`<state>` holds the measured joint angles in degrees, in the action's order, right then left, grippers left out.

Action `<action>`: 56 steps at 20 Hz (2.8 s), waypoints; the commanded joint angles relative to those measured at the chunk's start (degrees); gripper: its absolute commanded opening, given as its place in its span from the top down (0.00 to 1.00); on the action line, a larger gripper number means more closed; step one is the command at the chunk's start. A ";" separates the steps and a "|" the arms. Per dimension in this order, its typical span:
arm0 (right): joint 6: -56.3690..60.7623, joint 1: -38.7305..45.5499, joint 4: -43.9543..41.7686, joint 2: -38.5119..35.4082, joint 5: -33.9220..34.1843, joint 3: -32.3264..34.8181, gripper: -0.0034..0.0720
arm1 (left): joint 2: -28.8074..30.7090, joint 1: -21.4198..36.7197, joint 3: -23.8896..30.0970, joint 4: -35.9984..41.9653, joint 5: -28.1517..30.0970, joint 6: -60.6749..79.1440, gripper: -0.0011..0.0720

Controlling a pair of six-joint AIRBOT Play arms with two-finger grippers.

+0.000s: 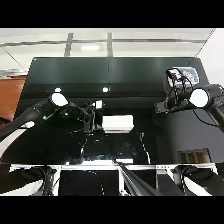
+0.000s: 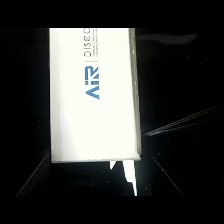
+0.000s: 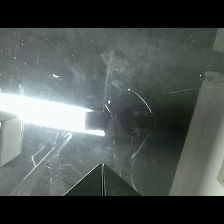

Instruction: Fold the box and place the chain.

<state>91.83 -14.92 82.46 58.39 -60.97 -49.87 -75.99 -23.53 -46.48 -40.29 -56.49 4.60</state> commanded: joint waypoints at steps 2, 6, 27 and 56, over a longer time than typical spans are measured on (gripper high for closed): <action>0.17 0.04 0.11 -0.02 1.84 0.02 0.94 | 1.77 -1.11 -6.40 -4.90 -6.32 -16.28 0.00; 0.17 0.04 0.11 -0.02 3.06 0.02 0.94 | -3.23 -8.90 -16.61 -12.90 -4.61 -27.91 0.01; 0.17 0.04 0.11 -0.02 2.97 0.02 0.94 | -14.47 -17.86 -25.77 -21.27 -6.01 -38.36 0.01; 0.76 0.04 -0.52 -0.02 5.64 0.02 0.94 | -25.16 31.74 -50.12 -40.68 -0.72 -73.02 0.51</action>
<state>92.60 -14.92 82.52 58.39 -56.53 -49.87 -95.90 -1.19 -90.04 -81.06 -58.13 -64.90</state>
